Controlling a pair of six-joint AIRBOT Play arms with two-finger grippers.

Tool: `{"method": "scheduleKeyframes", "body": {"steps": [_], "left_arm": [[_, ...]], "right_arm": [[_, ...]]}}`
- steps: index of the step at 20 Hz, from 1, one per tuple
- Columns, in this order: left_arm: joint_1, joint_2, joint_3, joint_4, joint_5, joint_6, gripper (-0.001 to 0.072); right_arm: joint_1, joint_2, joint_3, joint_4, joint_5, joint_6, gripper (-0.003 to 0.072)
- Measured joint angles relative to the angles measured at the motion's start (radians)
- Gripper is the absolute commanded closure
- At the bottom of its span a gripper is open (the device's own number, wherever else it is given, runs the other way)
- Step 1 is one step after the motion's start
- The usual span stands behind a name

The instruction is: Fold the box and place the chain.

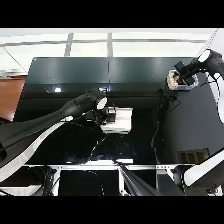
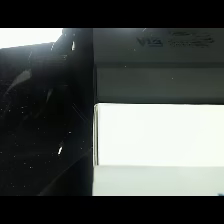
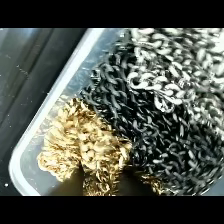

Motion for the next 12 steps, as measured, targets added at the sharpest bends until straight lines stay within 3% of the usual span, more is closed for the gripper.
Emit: {"method": "scheduleKeyframes", "body": {"steps": [6,12], "left_arm": [[0.0,0.0,0.0,0.0,0.0,0.0,0.0683],[0.0,0.0,0.0,0.0,0.0,0.0,0.0683]], "right_arm": [[0.001,0.069,0.009,0.022,0.035,-0.227,0.0667],[0.005,0.327,0.012,0.018,0.124,-0.475,0.0667]]}}
